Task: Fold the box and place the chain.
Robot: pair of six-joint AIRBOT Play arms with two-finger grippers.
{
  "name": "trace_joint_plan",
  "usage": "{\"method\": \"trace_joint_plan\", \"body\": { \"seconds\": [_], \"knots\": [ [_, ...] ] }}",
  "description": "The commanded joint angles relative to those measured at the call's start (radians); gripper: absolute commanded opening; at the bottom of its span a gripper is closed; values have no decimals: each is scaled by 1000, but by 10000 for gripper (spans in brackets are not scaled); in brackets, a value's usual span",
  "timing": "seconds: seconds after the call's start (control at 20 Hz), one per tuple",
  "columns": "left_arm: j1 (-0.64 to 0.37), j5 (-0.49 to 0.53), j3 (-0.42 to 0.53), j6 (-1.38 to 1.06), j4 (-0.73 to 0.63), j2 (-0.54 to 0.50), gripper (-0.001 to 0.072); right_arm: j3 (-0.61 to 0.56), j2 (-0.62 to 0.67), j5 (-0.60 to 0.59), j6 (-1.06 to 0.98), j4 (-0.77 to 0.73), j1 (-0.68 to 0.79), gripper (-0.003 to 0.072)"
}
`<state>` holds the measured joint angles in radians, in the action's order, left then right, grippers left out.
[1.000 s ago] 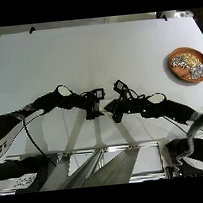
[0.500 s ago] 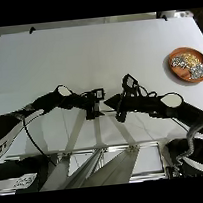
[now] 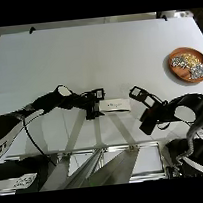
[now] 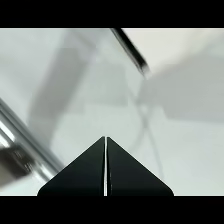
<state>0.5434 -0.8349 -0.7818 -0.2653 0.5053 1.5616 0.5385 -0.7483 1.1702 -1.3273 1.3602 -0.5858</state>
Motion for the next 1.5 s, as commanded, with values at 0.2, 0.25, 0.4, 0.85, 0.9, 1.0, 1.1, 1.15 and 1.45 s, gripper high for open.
{"method": "trace_joint_plan", "body": {
  "seconds": [0.2, 0.25, 0.4, 0.85, 0.9, 1.0, 1.1, 1.15, 1.45],
  "knots": [
    [0, -1, -1, 1, 0, 0, 450, 12, 2, 245, -347, 263, 129, 11],
    [0, -2, -1, 1, 0, 0, 450, 12, 2, 241, -341, 264, 194, 11],
    [1, -8, -1, 1, 0, 0, 450, 12, 2, 180, -301, 262, 393, 12],
    [0, -11, -1, 4, 0, 0, 450, 12, 2, 48, -294, 242, 569, 13],
    [0, -15, -1, 3, -1, 0, 450, 12, 2, 27, -294, 231, 569, 13],
    [0, -19, -1, 4, -3, 0, 450, 12, 2, 0, -294, 201, 569, 13],
    [0, -22, -1, 4, -3, 0, 319, 12, 2, -10, -294, 181, 569, 14],
    [0, -27, -1, 4, -3, 0, 84, 12, 2, -10, -294, 179, 569, 14],
    [0, -13, -1, 73, -26, -47, 5, 12, 2, -89, -294, 179, 569, 14]
  ]
}}
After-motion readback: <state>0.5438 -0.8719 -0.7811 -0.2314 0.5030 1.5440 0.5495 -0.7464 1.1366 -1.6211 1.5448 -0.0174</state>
